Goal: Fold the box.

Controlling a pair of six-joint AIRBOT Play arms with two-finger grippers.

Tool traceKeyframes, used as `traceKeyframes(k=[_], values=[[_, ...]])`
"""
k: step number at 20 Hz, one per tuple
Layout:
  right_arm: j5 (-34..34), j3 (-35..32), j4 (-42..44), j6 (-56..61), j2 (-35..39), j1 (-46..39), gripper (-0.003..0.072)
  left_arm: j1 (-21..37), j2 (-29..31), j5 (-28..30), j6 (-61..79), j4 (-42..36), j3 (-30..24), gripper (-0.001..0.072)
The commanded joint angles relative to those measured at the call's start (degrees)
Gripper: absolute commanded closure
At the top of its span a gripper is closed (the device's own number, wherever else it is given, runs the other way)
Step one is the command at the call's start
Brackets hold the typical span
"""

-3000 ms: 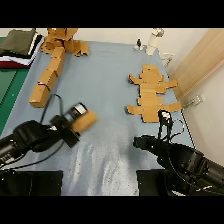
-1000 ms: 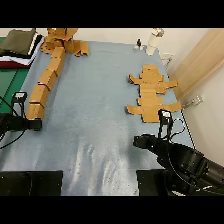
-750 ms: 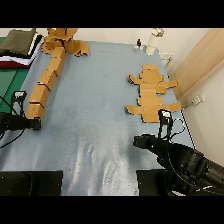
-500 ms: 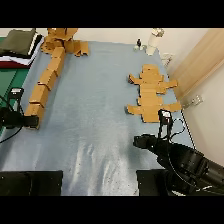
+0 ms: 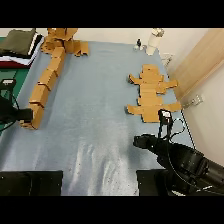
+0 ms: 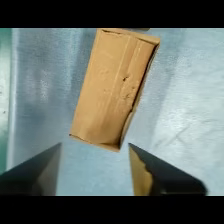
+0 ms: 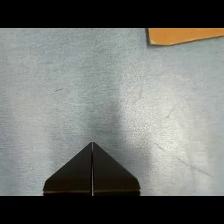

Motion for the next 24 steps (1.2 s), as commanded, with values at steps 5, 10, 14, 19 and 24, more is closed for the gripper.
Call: traceKeyframes(k=[5, 10, 14, 19, 24], values=[[2.73, 3.41, 1.75, -2.99, -5.77, -0.39, 0.0687, -7.21, -0.15, 2.14, 9.77, -31.56, 5.90, 0.0699], [2.73, 20.79, 16.90, -26.32, -25.18, -12.98, 0.0686, -26.25, -4.81, -7.82, 3.52, -29.68, 7.15, 0.0699], [2.54, 32.65, 30.95, -41.86, -40.81, -20.83, 0.0686, -33.35, -12.44, -13.29, 3.08, -29.73, 10.82, 0.0699], [2.62, 38.29, 33.24, -45.11, -49.62, -20.98, 0.0686, -34.36, -16.61, -15.89, 3.48, -30.32, 11.89, 0.0698], [0.83, 38.34, 33.29, -45.16, -49.79, -20.98, 0.0685, -34.36, -16.55, -15.87, 3.72, -30.32, 11.89, 0.0697]])
